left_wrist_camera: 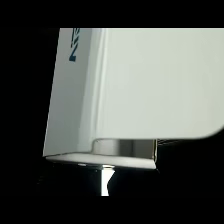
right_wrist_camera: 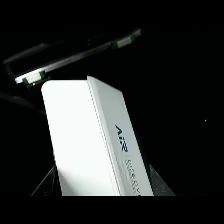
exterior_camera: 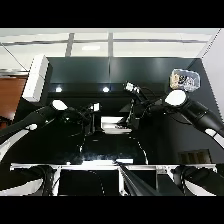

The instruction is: Fold the box and place the chain.

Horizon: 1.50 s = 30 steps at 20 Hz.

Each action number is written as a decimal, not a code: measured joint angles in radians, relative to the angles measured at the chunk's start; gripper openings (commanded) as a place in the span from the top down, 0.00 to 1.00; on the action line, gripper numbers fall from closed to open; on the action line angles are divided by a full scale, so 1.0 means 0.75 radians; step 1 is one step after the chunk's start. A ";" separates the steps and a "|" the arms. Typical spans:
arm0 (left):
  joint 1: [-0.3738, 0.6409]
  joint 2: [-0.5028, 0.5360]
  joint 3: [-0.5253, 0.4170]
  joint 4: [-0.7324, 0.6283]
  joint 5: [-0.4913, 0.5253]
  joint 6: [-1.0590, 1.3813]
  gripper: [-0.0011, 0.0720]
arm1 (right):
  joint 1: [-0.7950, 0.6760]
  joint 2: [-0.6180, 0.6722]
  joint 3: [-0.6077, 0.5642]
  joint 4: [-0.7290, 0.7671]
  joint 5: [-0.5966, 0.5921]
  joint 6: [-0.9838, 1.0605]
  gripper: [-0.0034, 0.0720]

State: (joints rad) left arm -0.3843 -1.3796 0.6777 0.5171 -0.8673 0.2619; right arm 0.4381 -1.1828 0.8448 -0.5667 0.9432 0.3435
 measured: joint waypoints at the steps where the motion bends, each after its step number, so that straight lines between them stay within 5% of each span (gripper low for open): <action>1: 0.000 0.000 0.000 0.001 0.000 0.000 0.33 | -0.004 0.003 -0.004 0.011 -0.001 -0.010 0.01; 23: 0.000 0.000 0.000 0.002 0.001 0.000 0.33 | 0.055 -0.071 -0.018 -0.207 0.047 -0.178 0.01; 30: 0.000 0.001 0.000 0.002 0.002 0.000 0.33 | 0.086 -0.080 -0.019 -0.278 -0.050 -0.210 0.01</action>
State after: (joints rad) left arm -0.3843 -1.3792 0.6777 0.5186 -0.8658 0.2619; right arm 0.5030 -1.2430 0.8307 -0.7753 0.9054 0.1864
